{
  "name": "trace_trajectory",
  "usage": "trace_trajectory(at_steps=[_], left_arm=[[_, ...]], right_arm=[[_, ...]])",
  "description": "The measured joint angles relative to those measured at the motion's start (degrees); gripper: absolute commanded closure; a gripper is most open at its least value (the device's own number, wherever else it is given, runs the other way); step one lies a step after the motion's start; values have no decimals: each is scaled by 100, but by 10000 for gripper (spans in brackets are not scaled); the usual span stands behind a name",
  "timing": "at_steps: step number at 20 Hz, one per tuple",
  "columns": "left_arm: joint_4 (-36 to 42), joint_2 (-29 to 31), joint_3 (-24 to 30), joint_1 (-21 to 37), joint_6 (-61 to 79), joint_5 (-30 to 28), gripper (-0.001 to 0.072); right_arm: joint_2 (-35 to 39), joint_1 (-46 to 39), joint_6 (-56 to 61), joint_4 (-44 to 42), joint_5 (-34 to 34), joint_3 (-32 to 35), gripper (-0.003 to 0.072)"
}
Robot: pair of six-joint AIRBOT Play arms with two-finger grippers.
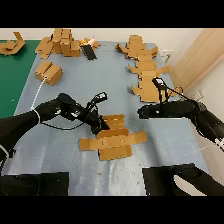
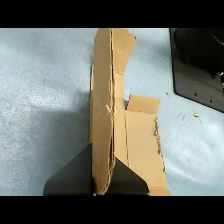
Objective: Fold the box.
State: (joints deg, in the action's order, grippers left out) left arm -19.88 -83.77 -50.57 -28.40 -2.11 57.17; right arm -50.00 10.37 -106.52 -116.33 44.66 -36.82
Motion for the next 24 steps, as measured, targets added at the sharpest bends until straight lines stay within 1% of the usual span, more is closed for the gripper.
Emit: trace_trajectory(at_steps=[7, 17, 24], left_arm=[[74, 83, 192, -122, 107, -125, 697], [68, 87, 256, -136, 127, -68, 697], [70, 90, 286, -136, 269, -173, 697]], right_arm=[[0, 0, 0, 0, -59, 0, 683], [2, 0, 0, 2, -74, 0, 683], [0, 0, 0, 2, -116, 0, 684]])
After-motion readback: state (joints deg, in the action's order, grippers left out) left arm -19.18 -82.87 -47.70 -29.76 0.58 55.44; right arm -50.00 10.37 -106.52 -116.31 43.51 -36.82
